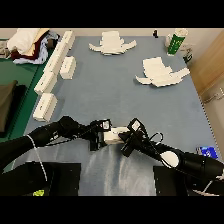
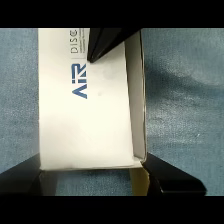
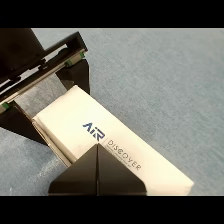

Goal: Fold the box.

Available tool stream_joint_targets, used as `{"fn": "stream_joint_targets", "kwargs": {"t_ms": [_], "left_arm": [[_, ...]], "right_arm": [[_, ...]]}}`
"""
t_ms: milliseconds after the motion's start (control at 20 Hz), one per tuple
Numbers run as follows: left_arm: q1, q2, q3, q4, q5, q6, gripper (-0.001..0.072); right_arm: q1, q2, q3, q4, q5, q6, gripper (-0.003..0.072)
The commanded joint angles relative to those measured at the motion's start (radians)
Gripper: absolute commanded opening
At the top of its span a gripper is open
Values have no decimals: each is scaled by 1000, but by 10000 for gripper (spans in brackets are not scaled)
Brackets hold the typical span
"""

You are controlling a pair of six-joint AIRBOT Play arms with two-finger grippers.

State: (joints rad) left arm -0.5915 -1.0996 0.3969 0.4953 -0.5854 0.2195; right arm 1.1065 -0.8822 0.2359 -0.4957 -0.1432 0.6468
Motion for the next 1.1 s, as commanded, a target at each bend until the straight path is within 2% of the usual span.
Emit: {"fn": "stream_joint_targets", "kwargs": {"t_ms": [0,400,500,700,1050], "left_arm": [[-1,0,1,0,0,0,555],[-1,0,1,0,0,0,555],[-1,0,1,0,0,0,555],[-1,0,1,0,0,0,555],[-1,0,1,0,0,0,555]], "right_arm": [[23,-10,-4,6,-7,8,3],[24,-1,-3,3,-29,8,3],[24,43,2,-7,-57,8,3],[24,112,2,-24,-38,8,3],[24,21,0,-94,-30,8,3]]}}
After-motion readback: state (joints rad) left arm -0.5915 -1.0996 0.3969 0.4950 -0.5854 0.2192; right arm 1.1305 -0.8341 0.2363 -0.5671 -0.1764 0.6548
